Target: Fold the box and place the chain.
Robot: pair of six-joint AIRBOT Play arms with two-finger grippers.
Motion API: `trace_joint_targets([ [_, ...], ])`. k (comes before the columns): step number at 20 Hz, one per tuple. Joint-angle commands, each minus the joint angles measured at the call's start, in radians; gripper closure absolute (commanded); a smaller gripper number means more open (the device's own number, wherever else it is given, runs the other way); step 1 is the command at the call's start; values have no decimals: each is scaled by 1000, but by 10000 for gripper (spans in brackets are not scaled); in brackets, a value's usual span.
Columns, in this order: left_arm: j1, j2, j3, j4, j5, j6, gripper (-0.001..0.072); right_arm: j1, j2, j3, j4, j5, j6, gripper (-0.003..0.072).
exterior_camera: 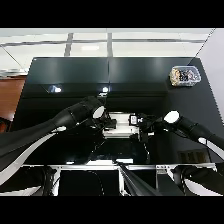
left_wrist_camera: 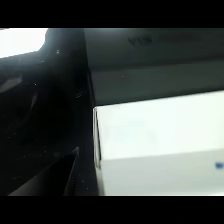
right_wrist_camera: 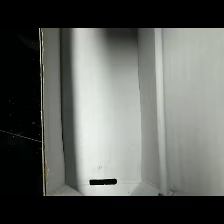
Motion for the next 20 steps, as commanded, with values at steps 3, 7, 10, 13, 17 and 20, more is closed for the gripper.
trace_joint_targets([
  [3,-16,-15,9,16,-2,-98,424,0,0,0,0,0,0,620],
  [7,-18,-16,9,15,0,-116,424,0,0,0,0,0,0,620],
  [10,-20,-32,9,14,-1,-115,423,0,0,0,0,0,0,620],
  [13,-19,-45,9,-6,-2,-114,423,0,0,0,0,0,0,620],
  [17,-19,-48,10,-31,8,-114,651,0,0,0,0,0,0,620],
  [20,-19,-48,9,-31,0,-113,683,0,0,0,0,0,0,620],
])
